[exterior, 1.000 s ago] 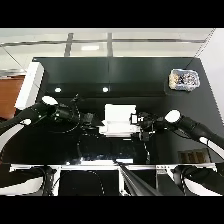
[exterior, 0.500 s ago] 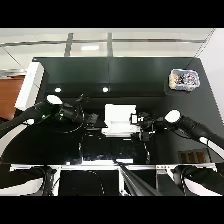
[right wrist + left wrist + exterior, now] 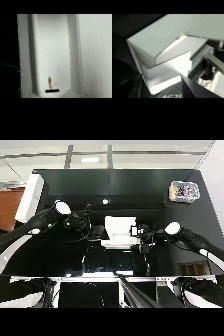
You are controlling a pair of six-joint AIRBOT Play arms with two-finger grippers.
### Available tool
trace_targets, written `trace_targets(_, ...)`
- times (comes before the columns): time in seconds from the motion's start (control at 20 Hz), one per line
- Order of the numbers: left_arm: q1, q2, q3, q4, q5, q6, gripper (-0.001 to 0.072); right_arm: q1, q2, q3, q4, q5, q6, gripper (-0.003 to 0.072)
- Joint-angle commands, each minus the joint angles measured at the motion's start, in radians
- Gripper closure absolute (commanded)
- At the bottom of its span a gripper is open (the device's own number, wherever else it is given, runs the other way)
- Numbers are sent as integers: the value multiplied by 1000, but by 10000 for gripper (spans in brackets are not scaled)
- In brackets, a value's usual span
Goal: Fold the box and place the chain.
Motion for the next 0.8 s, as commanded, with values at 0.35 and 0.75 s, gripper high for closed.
trace_targets(0.35, -108, 0, 85, 179, 57, -194, 219, 0, 0, -1, 0, 0, 0, 484)
trace_targets(0.75, -171, 0, 87, 307, 77, -315, 219, 0, 0, -1, 0, 0, 0, 484)
